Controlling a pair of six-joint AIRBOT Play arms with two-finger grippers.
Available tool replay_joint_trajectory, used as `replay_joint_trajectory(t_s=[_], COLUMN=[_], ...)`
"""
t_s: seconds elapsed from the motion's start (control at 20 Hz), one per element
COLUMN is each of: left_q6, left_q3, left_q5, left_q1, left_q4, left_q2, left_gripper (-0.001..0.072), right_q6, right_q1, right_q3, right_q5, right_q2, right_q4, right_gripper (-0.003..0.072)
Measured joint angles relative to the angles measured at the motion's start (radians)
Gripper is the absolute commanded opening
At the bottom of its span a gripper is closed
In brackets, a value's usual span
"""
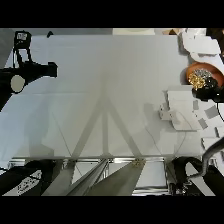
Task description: Fold the box and place the chain.
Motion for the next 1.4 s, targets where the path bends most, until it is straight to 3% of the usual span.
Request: replay_joint_trajectory(t_s=[0.3, 0.5, 0.8, 1.1, 1.4], left_q6=[0.0, 0.0, 0.0, 0.0, 0.0], left_q3=[0.0, 0.0, 0.0, 0.0, 0.0], left_q5=[0.0, 0.0, 0.0, 0.0, 0.0], left_q1=[0.0, 0.0, 0.0, 0.0, 0.0], left_q4=[0.0, 0.0, 0.0, 0.0, 0.0], left_q2=[0.0, 0.0, 0.0, 0.0, 0.0], left_gripper=[0.0697, 0.0697, 0.0697, 0.0697, 0.0697], right_q6=[0.032, 0.027, -0.066, -0.129, -0.208], right_q1=[-0.045, -0.201, -0.427, -0.477, -0.484], right_q3=[0.121, 0.182, 0.231, 0.367, 0.406], right_q5=[0.078, 0.166, 0.289, 0.376, 0.394], right_q2=[-0.074, -0.106, -0.208, -0.384, -0.518], right_q4=[-0.096, -0.109, 0.04, 0.118, 0.139], right_gripper=[0.0358, 0.0359, 0.0359, 0.0395, 0.0397])
